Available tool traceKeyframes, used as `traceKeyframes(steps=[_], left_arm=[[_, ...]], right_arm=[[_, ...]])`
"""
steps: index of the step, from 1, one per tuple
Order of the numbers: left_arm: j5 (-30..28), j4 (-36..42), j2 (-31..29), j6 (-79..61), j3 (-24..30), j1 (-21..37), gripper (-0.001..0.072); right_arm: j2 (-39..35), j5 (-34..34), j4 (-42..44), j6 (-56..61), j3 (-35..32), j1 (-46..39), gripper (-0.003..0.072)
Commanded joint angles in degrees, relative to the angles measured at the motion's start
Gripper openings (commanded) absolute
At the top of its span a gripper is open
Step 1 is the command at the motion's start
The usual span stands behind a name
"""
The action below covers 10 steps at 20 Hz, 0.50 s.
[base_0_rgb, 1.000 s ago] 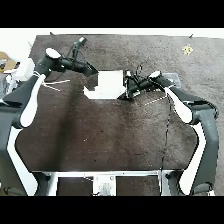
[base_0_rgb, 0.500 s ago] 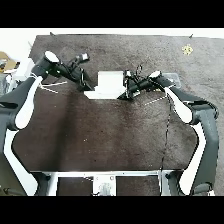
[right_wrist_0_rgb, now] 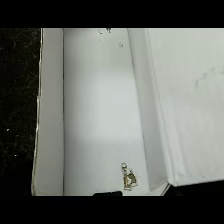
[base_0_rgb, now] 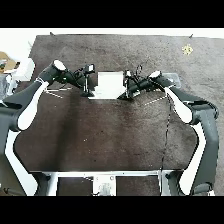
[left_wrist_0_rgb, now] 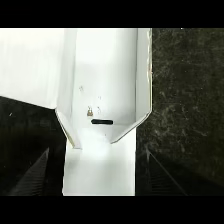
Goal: Fold the box and place the chain.
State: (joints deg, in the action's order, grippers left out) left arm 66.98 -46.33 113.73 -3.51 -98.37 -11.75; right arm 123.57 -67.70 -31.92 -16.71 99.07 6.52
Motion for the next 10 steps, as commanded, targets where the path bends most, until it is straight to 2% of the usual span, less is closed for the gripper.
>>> traceKeyframes(steps=[1, 3, 10], left_arm=[[-3.0, -0.7, 0.0, -1.1, 0.2, -0.8, 0.0686], [-4.6, -0.8, 0.5, -1.1, 0.2, -1.5, 0.0685], [-4.4, -1.0, 2.1, -1.1, 0.2, -2.1, 0.0663]], right_arm=[[0.0, 0.0, 0.0, 0.0, 0.0, 0.1, 0.0593], [0.0, 0.0, 0.0, 0.0, 0.0, 0.1, 0.0593], [0.0, 0.0, 0.0, 0.0, 0.0, 0.1, 0.0593]])
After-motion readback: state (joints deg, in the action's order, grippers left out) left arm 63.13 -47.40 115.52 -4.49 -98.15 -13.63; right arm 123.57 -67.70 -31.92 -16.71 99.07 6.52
